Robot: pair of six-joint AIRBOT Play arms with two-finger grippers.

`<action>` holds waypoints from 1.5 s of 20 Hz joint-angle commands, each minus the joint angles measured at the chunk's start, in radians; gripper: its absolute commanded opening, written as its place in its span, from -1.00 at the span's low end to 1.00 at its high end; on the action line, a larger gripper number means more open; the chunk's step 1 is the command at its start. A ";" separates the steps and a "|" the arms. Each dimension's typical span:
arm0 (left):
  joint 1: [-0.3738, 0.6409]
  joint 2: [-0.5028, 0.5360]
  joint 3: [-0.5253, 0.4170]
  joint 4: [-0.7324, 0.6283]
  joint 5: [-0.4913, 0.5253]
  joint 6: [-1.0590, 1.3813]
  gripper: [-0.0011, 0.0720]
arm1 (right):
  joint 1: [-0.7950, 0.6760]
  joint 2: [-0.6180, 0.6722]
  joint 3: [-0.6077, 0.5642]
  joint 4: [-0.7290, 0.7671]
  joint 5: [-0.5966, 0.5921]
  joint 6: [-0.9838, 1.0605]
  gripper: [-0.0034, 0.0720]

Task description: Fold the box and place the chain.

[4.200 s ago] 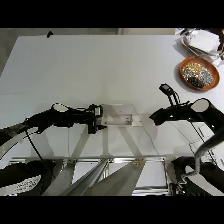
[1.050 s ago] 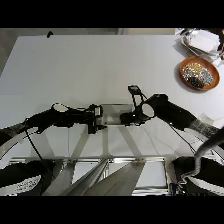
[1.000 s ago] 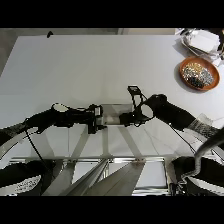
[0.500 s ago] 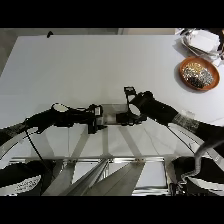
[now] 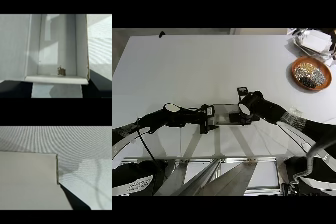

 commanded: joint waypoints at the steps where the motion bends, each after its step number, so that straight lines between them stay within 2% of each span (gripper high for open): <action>1: 0.000 0.000 0.001 0.000 0.000 -0.002 -0.17 | 0.003 0.000 0.002 0.002 0.003 0.003 -0.40; 6: 0.000 0.000 0.001 0.000 0.000 -0.002 -0.17 | 0.003 0.000 0.001 0.002 0.004 0.003 -0.41; 7: 0.000 0.001 0.001 0.000 0.000 -0.002 -0.17 | 0.006 -0.001 0.001 0.002 0.004 0.003 -0.52; 8: 0.000 0.001 0.001 0.000 0.000 -0.002 -0.17 | 0.011 -0.001 0.001 0.002 0.004 0.002 -0.88; 11: 0.000 0.001 0.001 0.000 0.000 -0.002 -0.17 | 0.023 0.001 0.001 0.003 0.000 -0.001 -0.85; 12: 0.000 0.001 0.001 0.000 0.000 -0.002 -0.17 | 0.023 0.005 0.001 0.003 0.004 -0.008 -0.56; 13: 0.000 0.001 0.001 0.000 0.001 -0.002 -0.17 | 0.023 0.011 0.001 0.003 0.008 -0.009 -0.01; 14: 0.000 0.001 0.001 0.000 0.000 -0.002 -0.17 | 0.022 0.024 0.001 -0.002 0.015 -0.009 0.28; 17: 0.000 0.001 0.001 0.000 0.000 -0.002 -0.17 | 0.021 0.087 0.002 -0.039 0.070 -0.072 0.28; 21: 0.000 0.001 0.001 0.000 0.000 -0.002 -0.17 | -0.010 0.227 0.002 -0.084 0.205 -0.205 0.29; 22: 0.000 0.001 0.001 0.000 0.000 -0.002 -0.17 | -0.035 0.271 0.006 -0.088 0.241 -0.244 0.26; 23: 0.000 0.001 0.001 0.000 0.000 -0.002 -0.17 | -0.069 0.319 0.017 -0.102 0.266 -0.263 0.10; 24: 0.000 0.001 0.001 0.000 0.000 -0.002 -0.17 | -0.108 0.365 0.030 -0.130 0.265 -0.293 -0.03; 25: 0.000 0.001 0.001 0.000 0.000 -0.002 -0.17 | -0.161 0.407 0.041 -0.173 0.258 -0.326 -0.06; 27: 0.000 0.001 0.001 0.000 0.000 -0.002 -0.17 | -0.324 0.455 0.048 -0.232 0.242 -0.453 -0.04; 28: 0.000 0.001 0.001 0.000 0.000 -0.002 -0.17 | -0.435 0.450 0.048 -0.232 0.241 -0.543 0.04; 30: 0.000 0.001 0.001 0.000 0.000 -0.002 -0.17 | -0.671 0.412 0.048 -0.231 0.164 -0.653 0.05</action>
